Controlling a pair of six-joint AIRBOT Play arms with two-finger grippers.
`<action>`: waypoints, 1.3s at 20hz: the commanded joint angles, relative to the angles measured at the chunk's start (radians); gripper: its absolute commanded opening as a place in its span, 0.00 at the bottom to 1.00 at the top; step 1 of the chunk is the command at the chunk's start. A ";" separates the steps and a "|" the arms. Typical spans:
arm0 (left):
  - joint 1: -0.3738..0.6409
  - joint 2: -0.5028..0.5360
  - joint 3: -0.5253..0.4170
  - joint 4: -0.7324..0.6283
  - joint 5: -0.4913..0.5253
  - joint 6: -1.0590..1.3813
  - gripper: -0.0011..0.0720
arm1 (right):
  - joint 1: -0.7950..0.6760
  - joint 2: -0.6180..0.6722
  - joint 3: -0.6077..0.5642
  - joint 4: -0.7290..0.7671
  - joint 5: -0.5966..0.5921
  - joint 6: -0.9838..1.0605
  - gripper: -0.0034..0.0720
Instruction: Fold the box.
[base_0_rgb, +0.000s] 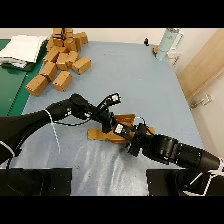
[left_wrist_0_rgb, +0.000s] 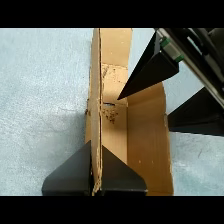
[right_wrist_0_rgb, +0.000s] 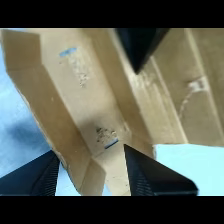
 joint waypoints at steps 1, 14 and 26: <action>0.001 -0.001 0.000 0.000 0.000 0.000 0.03 | 0.000 0.001 0.005 -0.027 0.000 0.035 0.84; 0.001 -0.001 0.000 0.000 0.000 0.000 0.03 | -0.319 0.072 -0.012 0.451 0.059 -0.794 1.00; 0.001 -0.001 0.000 0.000 0.000 0.000 0.03 | -0.486 0.029 -0.009 0.732 0.056 -1.158 1.00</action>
